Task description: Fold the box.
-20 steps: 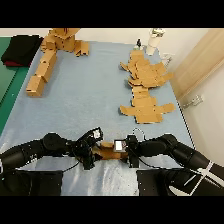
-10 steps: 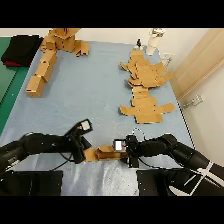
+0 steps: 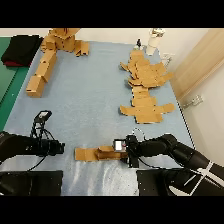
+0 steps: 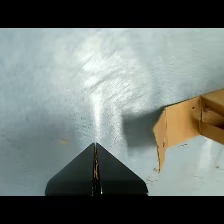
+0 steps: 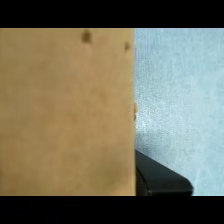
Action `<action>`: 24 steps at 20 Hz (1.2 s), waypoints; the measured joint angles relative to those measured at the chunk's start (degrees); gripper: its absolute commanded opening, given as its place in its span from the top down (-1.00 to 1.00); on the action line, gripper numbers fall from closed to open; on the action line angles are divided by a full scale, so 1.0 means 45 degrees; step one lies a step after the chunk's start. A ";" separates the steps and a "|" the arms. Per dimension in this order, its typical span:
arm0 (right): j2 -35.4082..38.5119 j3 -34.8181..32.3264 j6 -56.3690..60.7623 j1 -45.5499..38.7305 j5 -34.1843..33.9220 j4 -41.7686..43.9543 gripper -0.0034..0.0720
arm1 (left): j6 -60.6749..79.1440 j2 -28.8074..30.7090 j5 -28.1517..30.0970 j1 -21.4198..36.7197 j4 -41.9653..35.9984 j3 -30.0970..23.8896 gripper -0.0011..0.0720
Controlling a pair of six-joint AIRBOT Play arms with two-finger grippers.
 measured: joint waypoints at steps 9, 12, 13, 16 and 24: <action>0.0000 0.0000 0.0005 0.0000 -0.0005 0.0000 -0.06 | 0.1316 -0.2992 0.2006 -0.0403 -0.4308 -0.0588 0.94; 0.0000 0.0000 0.0005 0.0000 -0.0005 0.0000 -0.06 | 0.1520 -0.3808 0.3045 -0.1778 -0.5197 -0.0602 0.94; 0.0000 0.0000 0.0005 0.0000 -0.0005 -0.0005 -0.06 | 0.1564 -0.3978 0.3497 -0.2244 -0.5493 -0.0602 0.94; 0.0000 0.0000 0.0005 0.0000 -0.0005 0.0000 -0.06 | 0.1617 -0.4240 0.4483 -0.3279 -0.6173 -0.0583 0.94; 0.0000 0.0000 0.0005 0.0000 -0.0005 -0.0005 -0.06 | 0.1681 -0.4279 0.5396 -0.4711 -0.6698 -0.0141 0.94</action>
